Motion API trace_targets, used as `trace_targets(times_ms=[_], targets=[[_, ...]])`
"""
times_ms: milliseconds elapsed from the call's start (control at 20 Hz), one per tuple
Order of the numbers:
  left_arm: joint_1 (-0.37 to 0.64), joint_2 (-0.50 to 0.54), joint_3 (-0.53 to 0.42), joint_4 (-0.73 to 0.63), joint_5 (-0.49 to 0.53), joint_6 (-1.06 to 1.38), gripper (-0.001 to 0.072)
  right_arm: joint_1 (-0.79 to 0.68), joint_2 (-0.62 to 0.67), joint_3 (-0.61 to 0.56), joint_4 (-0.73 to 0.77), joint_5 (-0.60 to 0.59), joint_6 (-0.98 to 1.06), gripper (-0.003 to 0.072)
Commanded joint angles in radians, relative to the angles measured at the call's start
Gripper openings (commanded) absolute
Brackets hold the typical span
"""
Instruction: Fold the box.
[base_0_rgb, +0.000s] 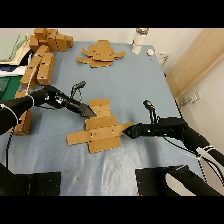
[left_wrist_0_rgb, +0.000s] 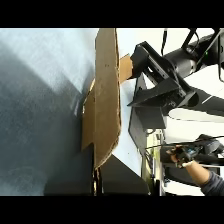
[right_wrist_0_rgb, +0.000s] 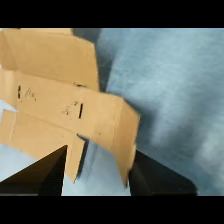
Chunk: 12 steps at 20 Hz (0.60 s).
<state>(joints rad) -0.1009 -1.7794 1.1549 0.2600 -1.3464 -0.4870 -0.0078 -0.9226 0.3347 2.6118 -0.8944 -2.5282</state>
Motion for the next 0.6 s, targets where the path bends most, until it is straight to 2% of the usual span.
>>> trace_targets(times_ms=[0,250,300,350,450,550], targets=[[-0.026,0.044,-0.013,0.014,0.031,0.089,0.0005,-0.014,0.002,0.066,-0.045,0.049,0.087,0.0533],[-0.113,0.21,-0.139,-0.011,0.241,0.333,0.0005,-0.041,0.001,0.253,-0.065,0.047,0.177,0.0529],[-0.125,0.24,-0.163,-0.029,0.245,0.397,0.0005,-0.04,0.001,0.277,-0.064,0.042,0.198,0.0489],[-0.135,0.268,-0.185,-0.038,0.247,0.44,0.0005,-0.04,0.001,0.291,-0.064,0.04,0.226,0.0394],[-0.15,0.303,-0.222,-0.041,0.26,0.513,0.0005,-0.04,0.0,0.296,-0.058,0.04,0.244,0.013],[-0.164,0.31,-0.256,-0.049,0.285,0.571,0.0005,-0.031,-0.001,0.296,-0.056,0.04,0.259,0.0086]])
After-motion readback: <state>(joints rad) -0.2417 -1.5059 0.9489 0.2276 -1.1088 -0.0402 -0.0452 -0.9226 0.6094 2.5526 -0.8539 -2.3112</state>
